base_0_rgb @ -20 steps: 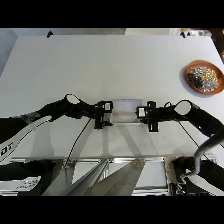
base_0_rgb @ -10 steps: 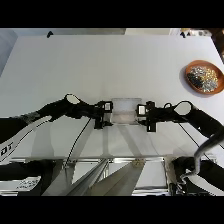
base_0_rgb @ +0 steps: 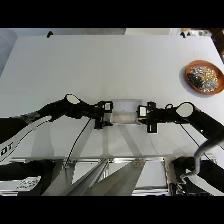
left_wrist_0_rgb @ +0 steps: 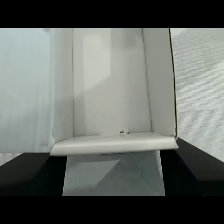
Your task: Fold the box and place the chain.
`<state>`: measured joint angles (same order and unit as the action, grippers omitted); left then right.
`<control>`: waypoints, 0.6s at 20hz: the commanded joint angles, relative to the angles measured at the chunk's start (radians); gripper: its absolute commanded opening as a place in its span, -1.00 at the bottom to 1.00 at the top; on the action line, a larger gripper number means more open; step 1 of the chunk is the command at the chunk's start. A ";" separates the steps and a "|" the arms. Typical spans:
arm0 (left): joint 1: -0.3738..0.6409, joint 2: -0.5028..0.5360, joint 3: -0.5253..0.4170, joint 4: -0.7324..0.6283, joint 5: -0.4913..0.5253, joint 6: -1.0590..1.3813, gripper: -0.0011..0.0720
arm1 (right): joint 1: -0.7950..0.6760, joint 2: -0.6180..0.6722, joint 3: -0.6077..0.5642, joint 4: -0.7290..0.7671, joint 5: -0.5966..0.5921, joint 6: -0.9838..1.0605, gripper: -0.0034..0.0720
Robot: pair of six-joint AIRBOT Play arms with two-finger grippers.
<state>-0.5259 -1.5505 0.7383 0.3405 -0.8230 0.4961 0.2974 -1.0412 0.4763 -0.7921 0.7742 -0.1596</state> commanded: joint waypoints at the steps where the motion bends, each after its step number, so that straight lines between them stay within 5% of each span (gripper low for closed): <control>1: 0.000 0.001 0.001 0.000 0.000 0.001 -0.22 | 0.000 0.089 0.000 -0.106 0.004 0.110 -0.80; 7: 0.000 0.001 0.001 0.000 0.000 0.001 -0.22 | -0.135 0.221 0.000 -0.271 0.085 0.663 -0.86; 12: 0.000 0.001 0.001 0.000 0.000 0.001 -0.22 | -0.307 0.211 0.000 -0.334 -0.004 1.175 -0.87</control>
<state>-0.5259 -1.5505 0.7387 0.3401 -0.8227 0.4961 0.0723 -0.8330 0.4759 -1.0809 0.8040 0.6815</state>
